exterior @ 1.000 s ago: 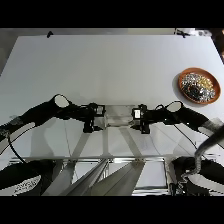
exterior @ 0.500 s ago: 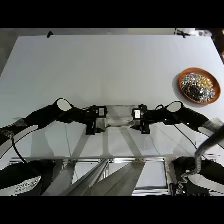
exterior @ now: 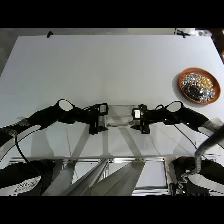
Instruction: Fold the box and place the chain.
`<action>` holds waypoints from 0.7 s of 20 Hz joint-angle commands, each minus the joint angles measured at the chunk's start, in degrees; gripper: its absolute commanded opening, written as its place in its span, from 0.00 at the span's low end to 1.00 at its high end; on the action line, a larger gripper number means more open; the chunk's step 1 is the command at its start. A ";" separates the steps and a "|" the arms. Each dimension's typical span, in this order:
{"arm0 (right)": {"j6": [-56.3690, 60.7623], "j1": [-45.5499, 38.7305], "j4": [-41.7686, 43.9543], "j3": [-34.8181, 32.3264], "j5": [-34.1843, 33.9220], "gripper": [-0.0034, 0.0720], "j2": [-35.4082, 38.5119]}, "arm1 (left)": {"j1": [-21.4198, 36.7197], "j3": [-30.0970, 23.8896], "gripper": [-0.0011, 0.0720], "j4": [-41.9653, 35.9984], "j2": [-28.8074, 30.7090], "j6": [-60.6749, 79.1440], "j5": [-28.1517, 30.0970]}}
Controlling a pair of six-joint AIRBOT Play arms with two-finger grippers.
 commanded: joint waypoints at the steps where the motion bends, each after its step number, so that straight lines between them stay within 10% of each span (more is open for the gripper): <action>1: -0.02 -0.02 -0.02 -0.02 0.33 0.49 0.00 | -0.04 0.00 0.98 -2.49 -0.09 0.20 1.75; 8: -0.02 -0.02 -0.02 -0.02 0.33 0.49 0.00 | -0.07 -0.20 0.96 -2.47 -0.09 0.66 1.68; 14: -0.02 -0.02 -0.04 -0.02 0.33 0.49 0.00 | -0.79 -0.70 0.41 -2.36 -0.17 1.75 1.18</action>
